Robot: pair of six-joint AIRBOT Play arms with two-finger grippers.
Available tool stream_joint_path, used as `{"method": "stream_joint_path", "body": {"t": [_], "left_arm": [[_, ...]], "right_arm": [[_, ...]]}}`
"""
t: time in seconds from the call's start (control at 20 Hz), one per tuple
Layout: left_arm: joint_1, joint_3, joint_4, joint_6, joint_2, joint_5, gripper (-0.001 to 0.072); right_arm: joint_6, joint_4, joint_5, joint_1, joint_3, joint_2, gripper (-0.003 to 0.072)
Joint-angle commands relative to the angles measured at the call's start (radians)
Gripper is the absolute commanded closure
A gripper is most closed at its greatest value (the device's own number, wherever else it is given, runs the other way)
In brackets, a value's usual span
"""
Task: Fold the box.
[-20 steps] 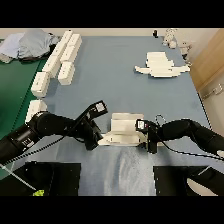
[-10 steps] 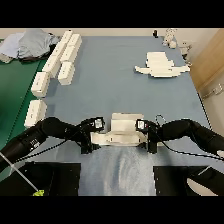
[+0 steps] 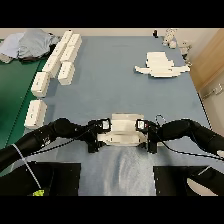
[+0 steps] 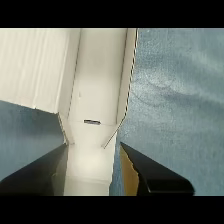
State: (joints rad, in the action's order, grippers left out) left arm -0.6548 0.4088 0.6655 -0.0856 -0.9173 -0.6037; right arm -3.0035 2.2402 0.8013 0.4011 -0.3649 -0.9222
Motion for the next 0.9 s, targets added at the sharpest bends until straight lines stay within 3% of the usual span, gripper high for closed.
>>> {"method": "stream_joint_path", "body": {"t": [0.0,0.05,0.15,0.2,0.45,0.5,0.55,0.85], "left_arm": [[-0.029,0.011,-0.086,0.077,-0.040,0.029,0.0248],[-0.036,0.018,-0.098,0.097,-0.055,0.029,0.0250],[-0.038,0.028,-0.095,0.103,-0.072,0.028,0.0513],[-0.038,0.030,-0.095,0.109,-0.074,0.029,0.0545],[-0.038,0.030,-0.097,0.140,-0.074,0.029,0.0546],[-0.038,0.030,-0.098,0.161,-0.074,0.029,0.0589],[-0.038,0.030,-0.098,0.188,-0.074,0.025,0.0691],[-0.058,0.030,-0.154,0.281,-0.098,0.038,0.0696]], "right_arm": [[0.000,0.000,0.000,0.000,0.000,0.001,0.0187],[0.000,0.000,0.000,0.000,0.000,0.001,0.0188],[0.000,0.000,0.000,0.000,0.000,0.001,0.0188],[0.000,0.000,0.000,0.000,0.000,0.001,0.0188],[0.000,0.000,0.000,0.000,0.000,0.001,0.0187],[0.000,0.000,0.000,0.000,0.000,0.001,0.0188],[0.000,0.000,0.000,0.000,0.000,0.001,0.0188],[0.000,0.000,0.000,0.000,0.000,0.001,0.0188]]}}
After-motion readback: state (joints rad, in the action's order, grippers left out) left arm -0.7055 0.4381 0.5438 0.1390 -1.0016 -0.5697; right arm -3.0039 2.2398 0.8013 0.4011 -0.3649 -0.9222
